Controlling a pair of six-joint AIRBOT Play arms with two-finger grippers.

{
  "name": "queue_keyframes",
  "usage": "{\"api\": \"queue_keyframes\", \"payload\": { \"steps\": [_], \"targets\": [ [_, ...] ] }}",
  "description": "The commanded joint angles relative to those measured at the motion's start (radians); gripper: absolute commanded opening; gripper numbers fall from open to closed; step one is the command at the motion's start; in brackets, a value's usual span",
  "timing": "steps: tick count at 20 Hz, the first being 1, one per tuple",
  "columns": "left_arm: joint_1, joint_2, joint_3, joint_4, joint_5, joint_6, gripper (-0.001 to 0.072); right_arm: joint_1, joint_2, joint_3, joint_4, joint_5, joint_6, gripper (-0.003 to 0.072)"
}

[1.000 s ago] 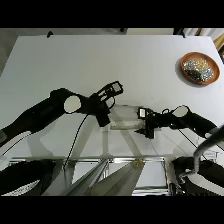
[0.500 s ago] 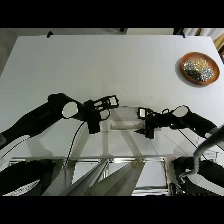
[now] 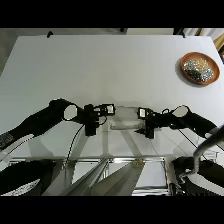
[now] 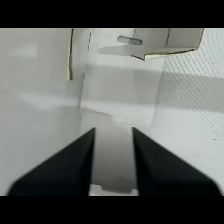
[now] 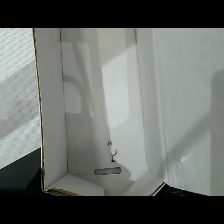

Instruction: Fold the box and place the chain.

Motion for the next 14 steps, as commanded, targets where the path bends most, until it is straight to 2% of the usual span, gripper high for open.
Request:
{"api": "queue_keyframes", "payload": {
  "steps": [1,2,3,7,10,14],
  "targets": [
    [0.003,-0.015,-0.005,-0.066,0.060,0.274,0.0446,0.000,0.000,0.000,0.000,0.000,0.000,0.0341],
    [0.003,-0.026,-0.005,-0.077,0.064,0.318,0.0504,0.000,0.000,0.000,0.000,0.000,0.000,0.0341],
    [0.003,-0.040,-0.005,-0.080,0.068,0.341,0.0511,0.000,0.000,0.000,0.000,0.000,0.000,0.0341],
    [0.003,-0.092,-0.005,-0.088,0.074,0.401,0.0510,0.000,0.000,0.000,0.000,0.000,0.000,0.0341],
    [0.003,-0.097,-0.005,-0.138,0.084,0.515,0.0508,0.000,0.000,0.000,0.000,0.000,0.000,0.0341],
    [0.006,-0.096,-0.005,-0.188,0.121,0.518,0.0502,0.000,0.000,0.000,0.000,0.000,0.000,0.0341]
  ]
}}
